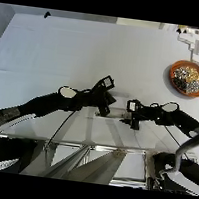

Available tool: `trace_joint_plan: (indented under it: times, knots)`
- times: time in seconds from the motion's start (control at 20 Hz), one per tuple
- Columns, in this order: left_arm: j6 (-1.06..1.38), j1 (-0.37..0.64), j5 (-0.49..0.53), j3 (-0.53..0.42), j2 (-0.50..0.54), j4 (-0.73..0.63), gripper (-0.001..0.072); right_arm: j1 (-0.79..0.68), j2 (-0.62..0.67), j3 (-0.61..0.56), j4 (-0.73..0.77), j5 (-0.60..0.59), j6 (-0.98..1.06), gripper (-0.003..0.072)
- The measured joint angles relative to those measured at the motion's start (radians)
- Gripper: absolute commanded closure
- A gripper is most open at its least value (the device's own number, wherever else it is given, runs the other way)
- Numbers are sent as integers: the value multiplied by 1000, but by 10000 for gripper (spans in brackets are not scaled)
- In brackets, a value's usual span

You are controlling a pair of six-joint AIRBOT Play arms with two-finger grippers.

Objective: Fold the box and place the chain.

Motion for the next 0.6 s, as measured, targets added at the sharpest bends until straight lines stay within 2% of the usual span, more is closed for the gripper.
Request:
trace_joint_plan:
  times: [0.15, 0.25, 0.45, 0.5, 0.6]
  knots:
    - [-15, 23, -21, 0, 66, 105, 704, 0, 0, 0, 0, 0, 0, 391]
    - [-63, 55, -58, 0, 127, 230, 704, 0, 0, 0, 0, 0, 1, 391]
    - [-171, 134, -230, 0, 219, 566, 688, 0, 0, 0, 0, 0, 1, 391]
    - [-187, 153, -289, -4, 229, 643, 596, 0, 0, 0, 0, 1, 1, 391]
    - [-196, 186, -367, -22, 236, 761, 361, 0, 0, 0, 0, 1, 1, 391]
